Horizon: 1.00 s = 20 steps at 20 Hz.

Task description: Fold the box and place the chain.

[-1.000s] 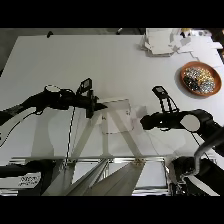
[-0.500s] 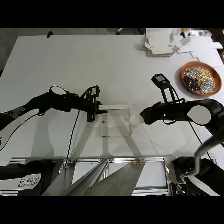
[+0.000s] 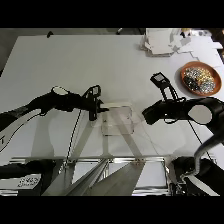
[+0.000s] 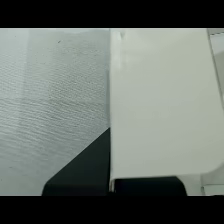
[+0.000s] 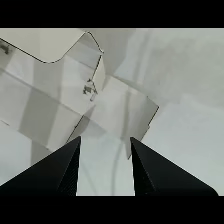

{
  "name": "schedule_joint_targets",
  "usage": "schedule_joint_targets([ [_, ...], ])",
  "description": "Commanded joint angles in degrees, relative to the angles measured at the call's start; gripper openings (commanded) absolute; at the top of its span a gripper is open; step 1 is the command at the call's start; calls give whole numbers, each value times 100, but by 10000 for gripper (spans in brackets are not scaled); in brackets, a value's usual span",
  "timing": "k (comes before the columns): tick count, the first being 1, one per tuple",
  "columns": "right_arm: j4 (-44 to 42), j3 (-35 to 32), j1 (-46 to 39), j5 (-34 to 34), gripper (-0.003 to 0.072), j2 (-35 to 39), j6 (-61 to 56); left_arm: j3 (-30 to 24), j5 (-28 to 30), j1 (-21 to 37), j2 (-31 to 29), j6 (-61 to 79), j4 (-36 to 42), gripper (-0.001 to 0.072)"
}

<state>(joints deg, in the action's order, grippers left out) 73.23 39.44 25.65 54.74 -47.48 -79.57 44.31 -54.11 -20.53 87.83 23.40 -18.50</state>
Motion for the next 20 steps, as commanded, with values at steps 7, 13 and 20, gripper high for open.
schedule_joint_targets([
  [7,26,7,4,13,336,-2,647,61,-81,-81,-52,197,-61,2],
  [13,26,7,4,15,336,-2,793,310,166,-378,-52,-48,-437,2],
  [20,24,4,7,33,337,-2,796,321,160,-380,-52,-42,-382,2],
])
